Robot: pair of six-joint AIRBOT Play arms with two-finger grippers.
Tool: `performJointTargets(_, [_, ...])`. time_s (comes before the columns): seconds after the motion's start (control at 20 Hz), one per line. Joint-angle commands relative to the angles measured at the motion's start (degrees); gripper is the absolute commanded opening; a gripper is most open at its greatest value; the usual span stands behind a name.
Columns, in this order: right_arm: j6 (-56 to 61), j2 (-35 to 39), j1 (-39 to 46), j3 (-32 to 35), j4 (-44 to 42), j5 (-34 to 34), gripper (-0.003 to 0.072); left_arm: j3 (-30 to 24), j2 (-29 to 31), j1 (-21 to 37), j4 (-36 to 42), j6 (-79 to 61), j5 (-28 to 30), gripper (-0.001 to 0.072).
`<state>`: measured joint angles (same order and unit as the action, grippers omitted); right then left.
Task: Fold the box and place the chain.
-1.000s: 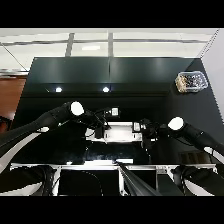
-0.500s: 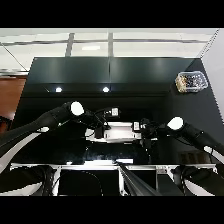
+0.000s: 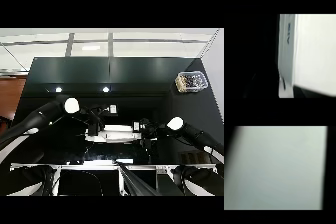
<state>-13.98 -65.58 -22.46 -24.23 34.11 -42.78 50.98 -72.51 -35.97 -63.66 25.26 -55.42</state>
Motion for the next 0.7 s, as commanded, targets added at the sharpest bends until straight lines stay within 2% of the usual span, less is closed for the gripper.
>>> performJointTargets(0.0, [0.0,0.0,0.0,0.0,0.0,0.0,0.043,1.2,4.8,0.0,-10.1,16.5,-10.6,0.0194])
performJointTargets(0.05, [0.0,0.0,0.0,0.0,0.0,0.0,0.043,1.2,5.5,0.0,-9.7,17.3,-13.0,0.0028])
performJointTargets(0.2, [0.0,0.0,0.0,0.0,0.0,0.0,0.043,0.3,5.8,0.0,-2.4,24.1,-16.7,0.0024])
performJointTargets(0.3, [0.0,0.0,0.0,0.0,0.0,0.0,0.043,-2.0,5.8,0.0,9.7,24.4,-14.9,0.0024])
performJointTargets(0.4, [0.0,0.0,0.0,0.0,0.0,0.0,0.043,-5.2,5.8,0.0,22.5,21.2,-7.8,0.0024])
performJointTargets(0.5, [0.0,0.0,0.0,0.0,0.0,0.0,0.043,-8.1,5.8,0.0,32.1,17.4,4.7,0.0024])
performJointTargets(0.6, [0.0,0.0,0.0,0.0,0.0,0.0,0.043,-9.8,5.7,0.0,36.9,16.7,18.4,0.0025])
performJointTargets(0.65, [0.0,0.0,0.0,0.0,0.0,0.0,0.043,-10.3,5.7,0.0,36.8,16.7,24.1,0.0025])
